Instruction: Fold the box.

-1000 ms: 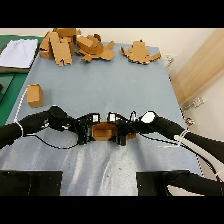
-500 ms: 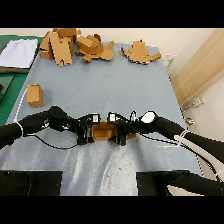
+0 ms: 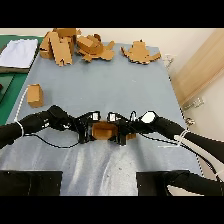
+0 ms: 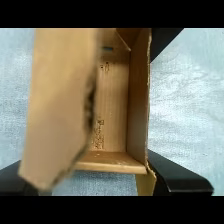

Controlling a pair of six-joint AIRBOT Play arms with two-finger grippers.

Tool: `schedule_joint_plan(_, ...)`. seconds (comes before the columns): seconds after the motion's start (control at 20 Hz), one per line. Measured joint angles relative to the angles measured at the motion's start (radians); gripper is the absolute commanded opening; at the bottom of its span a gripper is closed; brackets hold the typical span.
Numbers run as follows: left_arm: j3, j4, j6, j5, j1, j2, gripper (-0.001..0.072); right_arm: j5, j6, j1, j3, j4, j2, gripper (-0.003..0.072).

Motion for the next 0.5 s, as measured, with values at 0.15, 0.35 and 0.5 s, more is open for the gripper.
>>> schedule_joint_plan(0.15, 0.0, -0.006, 0.023, 0.001, -0.003, -0.001, 0.0687, 0.001, 0.0, 0.0, 0.0, 0.0, 0.0, 0.0601)
schedule_joint_plan(0.35, 0.0, -0.006, 0.047, 0.003, -0.025, -0.004, 0.0688, 0.002, 0.0, 0.0, 0.0, 0.0, 0.0, 0.0601)
schedule_joint_plan(0.5, 0.0, -0.004, 0.058, 0.004, -0.032, -0.004, 0.0688, 0.003, 0.0, 0.0, 0.0, -0.001, 0.0, 0.0601)
